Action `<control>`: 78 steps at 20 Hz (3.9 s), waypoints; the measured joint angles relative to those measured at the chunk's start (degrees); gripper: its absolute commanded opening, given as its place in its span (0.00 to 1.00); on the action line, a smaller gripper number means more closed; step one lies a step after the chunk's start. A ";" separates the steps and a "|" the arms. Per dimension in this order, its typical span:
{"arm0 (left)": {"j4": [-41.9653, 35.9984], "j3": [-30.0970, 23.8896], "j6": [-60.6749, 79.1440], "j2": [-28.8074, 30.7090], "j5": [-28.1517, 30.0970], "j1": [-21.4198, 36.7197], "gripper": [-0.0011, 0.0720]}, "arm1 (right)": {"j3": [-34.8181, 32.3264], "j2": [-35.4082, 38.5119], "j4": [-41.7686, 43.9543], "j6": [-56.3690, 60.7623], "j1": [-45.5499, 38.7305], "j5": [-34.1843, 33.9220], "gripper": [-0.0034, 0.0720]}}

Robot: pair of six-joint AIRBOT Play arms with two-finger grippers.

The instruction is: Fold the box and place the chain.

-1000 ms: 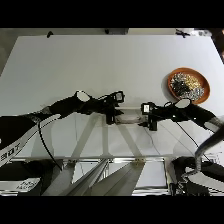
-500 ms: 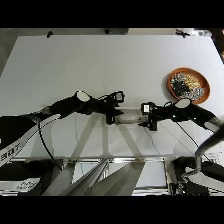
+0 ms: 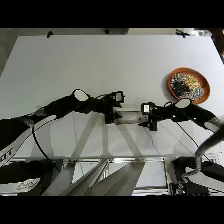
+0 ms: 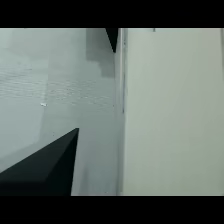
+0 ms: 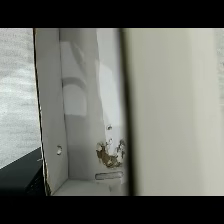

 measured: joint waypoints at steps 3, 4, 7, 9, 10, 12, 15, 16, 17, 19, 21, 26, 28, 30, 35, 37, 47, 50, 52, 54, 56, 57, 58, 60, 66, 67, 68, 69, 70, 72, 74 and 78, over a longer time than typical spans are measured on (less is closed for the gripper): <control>3.87 0.00 -4.11 1.29 -1.09 1.20 0.71 | 0.00 0.00 0.00 0.00 0.00 0.00 0.57; 4.87 0.02 -5.60 1.79 -1.79 1.88 0.71 | 0.00 0.00 0.00 0.00 0.00 0.00 0.57; 8.37 0.02 -9.33 3.96 -6.91 4.70 0.69 | 0.00 0.00 0.00 0.00 0.00 0.00 0.57; 10.51 0.02 -11.04 5.99 -10.93 6.51 0.59 | 0.00 0.00 0.00 0.00 0.00 0.00 0.57; 11.54 0.02 -12.07 7.17 -12.59 7.17 0.46 | 0.00 0.00 0.00 0.00 0.00 0.00 0.57; 13.38 0.02 -14.19 9.25 -15.08 7.80 0.11 | 0.00 0.00 0.00 0.00 0.00 0.00 0.57; 15.15 0.02 -16.13 11.43 -18.73 7.48 0.02 | 0.00 0.00 -0.02 0.00 0.00 0.00 0.57; 15.52 0.02 -16.81 11.76 -19.41 6.93 0.02 | 0.00 0.00 -0.02 0.00 0.00 0.02 0.57; 15.67 0.02 -17.49 12.09 -19.91 6.10 0.02 | 0.00 0.00 -0.02 -0.02 0.00 0.00 0.57; 16.09 0.02 -19.10 12.41 -19.19 3.52 0.02 | 0.00 0.00 -0.02 -0.02 0.00 0.02 0.57; 16.13 0.02 -20.26 12.57 -15.93 0.00 0.02 | 0.00 -0.02 -0.02 0.00 0.00 0.02 0.57; 16.39 0.02 -23.34 12.74 -4.59 -7.32 0.02 | 0.00 0.00 -0.02 -0.02 0.00 0.02 0.57; 16.46 0.00 -24.30 12.74 -2.36 -8.44 0.02 | 0.00 0.00 -0.02 -0.02 0.00 0.02 0.57; 16.48 0.02 -24.74 12.74 -0.94 -9.03 0.02 | 0.00 -0.02 0.00 0.00 0.00 0.02 0.57; 17.38 0.02 -25.20 11.54 -0.79 -9.55 0.02 | 0.00 -0.02 -0.02 0.00 0.00 0.02 0.57; 17.46 0.02 -25.20 10.43 -0.94 -9.75 0.02 | 0.00 0.00 -0.02 0.00 0.00 0.02 0.57; 14.23 0.00 -25.20 7.21 5.55 -10.86 0.02 | 0.00 -0.02 0.00 0.02 -0.02 0.02 0.57; 13.66 0.02 -25.11 7.10 6.10 -10.97 0.02 | 0.00 0.00 0.00 0.02 -0.02 0.02 0.57; 13.57 0.00 -24.98 7.08 5.79 -11.02 0.02 | 0.00 -0.02 0.00 0.02 -0.02 0.00 0.57; 13.53 0.00 -24.98 7.08 5.16 -11.02 0.02 | 0.00 -0.02 0.00 0.00 -0.02 0.02 0.57; 13.53 0.02 -24.98 7.08 4.55 -11.04 0.02 | 0.00 -0.02 -0.02 0.00 -0.02 0.02 0.57; 13.62 0.02 -24.96 7.08 4.11 -11.04 0.02 | 0.00 0.00 -0.02 0.00 -0.02 0.02 0.57; 13.66 0.02 -24.85 7.08 3.82 -11.04 0.02 | 0.00 -0.02 -0.02 0.00 -0.02 0.02 0.57; 13.81 0.00 -24.48 7.08 3.48 -11.04 0.02 | 0.00 -0.02 -0.02 0.00 -0.02 0.02 0.57; 13.92 0.02 -24.04 7.76 3.61 -10.54 0.02 | 0.00 0.00 -0.02 0.00 -0.02 0.02 0.57; 14.08 0.00 -24.04 8.26 4.00 -10.29 0.02 | 0.00 0.00 -0.02 0.00 -0.02 0.02 0.57; 14.16 0.00 -24.06 8.87 4.59 -10.01 0.02 | 0.00 -0.02 -0.02 0.00 -0.02 0.02 0.57; 14.29 0.02 -24.09 9.33 5.16 -9.68 0.02 | 0.00 -0.02 -0.02 -0.02 -0.02 0.02 0.57; 14.38 0.00 -24.11 9.68 5.73 -9.25 0.02 | 0.00 -0.02 -0.02 0.00 -0.02 0.02 0.57; 14.53 -0.31 -24.15 10.10 6.91 -8.44 0.02 | 0.00 -0.02 -0.02 -0.02 -0.02 0.02 0.57; 14.56 -1.11 -24.30 10.29 8.79 -7.74 0.02 | 0.00 -0.02 -0.02 -0.02 -0.02 0.02 0.57; 14.27 -2.54 -24.33 9.75 14.03 -7.13 0.02 | 0.00 -0.02 -0.02 0.00 -0.02 0.02 0.57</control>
